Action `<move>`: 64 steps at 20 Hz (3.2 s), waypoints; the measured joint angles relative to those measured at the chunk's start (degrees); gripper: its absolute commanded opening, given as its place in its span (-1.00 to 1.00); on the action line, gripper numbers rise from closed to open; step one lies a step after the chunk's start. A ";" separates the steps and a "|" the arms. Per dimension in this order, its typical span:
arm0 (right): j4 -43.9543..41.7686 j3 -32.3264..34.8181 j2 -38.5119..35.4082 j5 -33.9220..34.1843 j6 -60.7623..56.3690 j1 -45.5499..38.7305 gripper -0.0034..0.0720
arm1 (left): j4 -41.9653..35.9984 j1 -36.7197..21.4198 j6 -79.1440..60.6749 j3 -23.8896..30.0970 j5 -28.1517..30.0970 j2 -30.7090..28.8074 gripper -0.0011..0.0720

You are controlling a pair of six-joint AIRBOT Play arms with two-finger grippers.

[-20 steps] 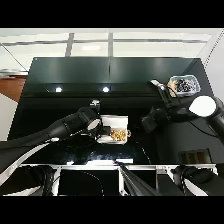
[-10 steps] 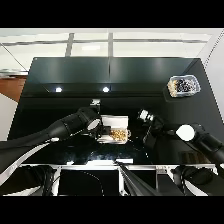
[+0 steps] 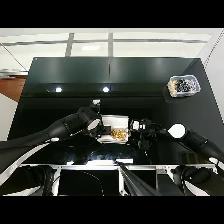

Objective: Fold the box and place the chain.

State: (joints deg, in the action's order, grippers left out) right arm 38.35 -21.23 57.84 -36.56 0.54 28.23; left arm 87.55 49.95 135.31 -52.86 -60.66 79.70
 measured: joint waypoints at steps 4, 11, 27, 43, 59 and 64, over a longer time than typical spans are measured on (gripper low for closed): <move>-3.39 0.04 1.57 2.03 3.26 0.09 0.95 | 0.00 0.00 0.00 0.00 0.00 0.00 -0.89; -5.57 0.04 3.96 3.61 5.57 0.09 0.50 | 0.00 0.00 0.02 0.00 -0.02 0.00 -0.89; -5.86 0.00 4.66 3.06 6.14 0.09 -0.31 | -0.02 0.00 0.02 0.00 -0.02 0.00 -0.89; -2.84 -1.25 -1.66 -0.37 -0.33 -0.04 -0.76 | -0.04 0.00 0.02 0.00 -0.04 0.00 -0.89; -2.21 -13.94 -11.02 -13.14 -30.12 -1.60 0.44 | 0.00 0.00 0.24 0.00 -0.02 0.00 -0.89; 0.35 -14.14 -10.82 -15.76 -34.32 -8.90 0.44 | 0.00 0.00 1.27 0.00 0.22 0.00 -0.88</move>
State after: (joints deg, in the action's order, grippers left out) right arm 38.70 -35.38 47.03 -52.31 -33.78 19.33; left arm 87.55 49.95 136.57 -52.86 -60.45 79.70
